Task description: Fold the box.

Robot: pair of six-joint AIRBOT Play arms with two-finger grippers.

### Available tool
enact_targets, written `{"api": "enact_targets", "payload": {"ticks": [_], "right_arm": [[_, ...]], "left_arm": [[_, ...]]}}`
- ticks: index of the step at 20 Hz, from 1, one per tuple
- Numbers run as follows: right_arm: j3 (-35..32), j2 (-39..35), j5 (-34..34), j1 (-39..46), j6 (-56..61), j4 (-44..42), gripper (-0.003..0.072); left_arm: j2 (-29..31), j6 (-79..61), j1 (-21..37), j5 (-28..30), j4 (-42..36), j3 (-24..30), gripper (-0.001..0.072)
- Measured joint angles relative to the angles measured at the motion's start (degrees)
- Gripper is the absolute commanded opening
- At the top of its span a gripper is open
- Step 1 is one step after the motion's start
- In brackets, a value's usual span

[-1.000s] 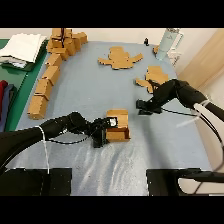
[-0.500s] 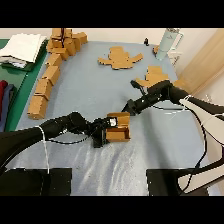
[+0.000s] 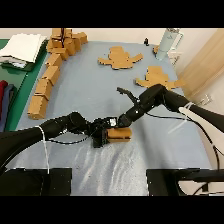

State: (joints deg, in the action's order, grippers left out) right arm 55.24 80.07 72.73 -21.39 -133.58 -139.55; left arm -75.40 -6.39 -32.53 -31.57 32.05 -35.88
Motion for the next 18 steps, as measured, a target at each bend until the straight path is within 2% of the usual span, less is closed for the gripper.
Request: {"api": "enact_targets", "payload": {"ticks": [7,12,18], "right_arm": [[-11.98,-13.14,-14.82,-5.33,-0.39,8.04,0.0003],[-14.25,-19.43,-23.26,-12.66,-0.22,18.32,0.0003],[-15.96,-23.21,-27.96,-21.7,2.23,31.34,0.0003]], "left_arm": [[0.0,0.0,0.0,0.02,0.0,0.0,0.0479],[0.02,0.0,0.0,0.0,0.0,0.0,0.0479],[0.0,0.0,0.0,0.0,0.0,0.0,0.0479]]}}
